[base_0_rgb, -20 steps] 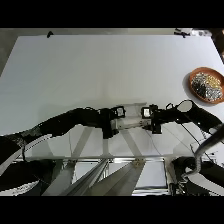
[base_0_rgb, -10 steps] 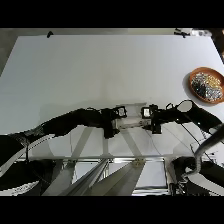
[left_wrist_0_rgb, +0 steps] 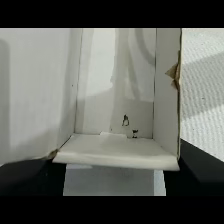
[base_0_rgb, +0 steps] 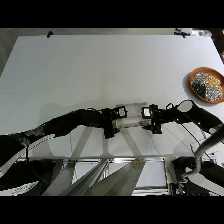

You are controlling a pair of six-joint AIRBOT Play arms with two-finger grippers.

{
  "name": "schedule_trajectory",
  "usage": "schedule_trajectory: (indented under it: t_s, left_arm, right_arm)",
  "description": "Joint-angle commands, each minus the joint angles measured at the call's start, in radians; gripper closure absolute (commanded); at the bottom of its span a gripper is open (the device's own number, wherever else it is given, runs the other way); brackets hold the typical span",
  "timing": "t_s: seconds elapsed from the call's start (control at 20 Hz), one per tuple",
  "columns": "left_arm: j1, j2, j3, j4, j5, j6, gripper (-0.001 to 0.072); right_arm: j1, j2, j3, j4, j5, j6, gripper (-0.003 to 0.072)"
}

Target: Fold the box and place the chain.

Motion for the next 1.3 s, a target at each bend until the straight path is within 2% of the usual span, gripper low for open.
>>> schedule_trajectory:
  t_s: [0.0, 0.35, 0.45, 0.6, 0.7, 0.8, 0.85, 0.95, 1.1, 1.15, 1.25]
  left_arm:
    - [-0.001, 0.000, 0.000, 0.009, -0.016, 0.001, 0.0456]
    - [-0.001, 0.000, 0.000, 0.009, -0.031, 0.001, 0.0455]
    - [-0.001, 0.000, 0.000, 0.009, -0.031, 0.001, 0.0455]
    - [-0.001, 0.000, 0.000, 0.009, -0.031, 0.001, 0.0455]
    - [-0.001, 0.000, 0.000, 0.010, -0.031, 0.001, 0.0455]
    - [-0.001, 0.000, 0.000, 0.010, -0.031, 0.001, 0.0455]
    - [-0.001, 0.000, 0.000, 0.010, -0.031, 0.001, 0.0455]
    - [-0.001, 0.000, 0.000, 0.013, -0.031, 0.001, 0.0456]
    - [-0.001, 0.000, 0.000, 0.024, -0.031, 0.001, 0.0456]
    - [-0.001, 0.000, 0.000, 0.024, -0.031, 0.001, 0.0456]
    - [-0.001, 0.000, 0.000, 0.024, -0.031, 0.001, 0.0456]
  right_arm:
    - [0.000, 0.001, 0.001, 0.001, -0.001, 0.000, 0.0253]
    - [0.000, 0.001, 0.001, -0.001, -0.002, -0.007, 0.0253]
    - [0.000, 0.001, 0.001, -0.003, -0.023, -0.219, 0.0253]
    - [0.000, 0.001, 0.001, 0.030, -0.029, -0.263, 0.0254]
    - [0.000, 0.001, 0.001, 0.051, -0.027, -0.239, 0.0265]
    - [0.000, 0.001, 0.001, 0.046, -0.029, -0.138, 0.0351]
    - [0.000, 0.001, 0.001, 0.046, -0.023, -0.079, 0.0370]
    - [0.000, 0.001, 0.001, 0.050, -0.009, -0.018, 0.0369]
    - [0.000, 0.002, 0.001, 0.040, 0.084, 0.013, 0.0362]
    - [0.000, 0.002, 0.001, 0.042, 0.100, 0.019, 0.0300]
    - [0.000, 0.002, 0.001, 0.037, 0.104, 0.095, 0.0084]
